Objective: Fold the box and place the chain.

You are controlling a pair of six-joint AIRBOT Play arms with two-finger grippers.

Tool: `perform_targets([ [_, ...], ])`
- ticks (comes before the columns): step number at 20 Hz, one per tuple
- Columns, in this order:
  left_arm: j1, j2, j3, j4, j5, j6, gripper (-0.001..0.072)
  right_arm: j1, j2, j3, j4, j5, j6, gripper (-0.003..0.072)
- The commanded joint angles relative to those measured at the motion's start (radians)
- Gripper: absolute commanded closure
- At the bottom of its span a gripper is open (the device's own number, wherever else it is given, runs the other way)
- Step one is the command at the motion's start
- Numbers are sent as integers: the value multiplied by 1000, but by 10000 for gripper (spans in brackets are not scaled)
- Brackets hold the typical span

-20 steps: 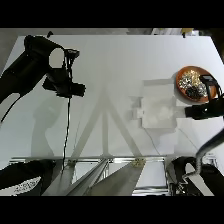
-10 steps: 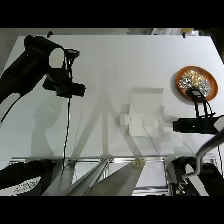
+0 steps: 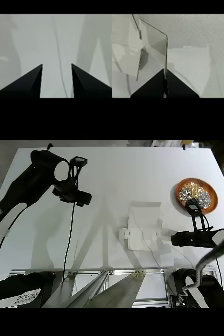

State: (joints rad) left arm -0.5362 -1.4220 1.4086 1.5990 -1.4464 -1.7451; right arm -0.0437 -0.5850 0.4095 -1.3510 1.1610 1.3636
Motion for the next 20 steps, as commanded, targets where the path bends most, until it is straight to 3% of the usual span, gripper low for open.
perform_targets([
  [1,2,-48,-13,-284,121,340,308,1,-2,-1,47,0,-76,669],
  [3,2,-48,-58,-592,237,617,309,1,-15,-1,60,-2,-90,669],
  [4,2,-49,-89,-683,259,716,308,1,-30,-1,75,-4,-100,669],
  [8,12,-67,-264,-795,285,906,267,47,-104,-1,154,-41,-168,669],
  [12,31,-89,-393,-1072,358,1159,259,74,-169,-1,151,-51,-168,669],
  [15,24,-128,-393,-1102,357,1188,186,74,-169,0,151,-55,-168,669],
  [20,0,-209,-393,-1111,324,1180,173,74,-169,0,155,-56,-168,669],
])
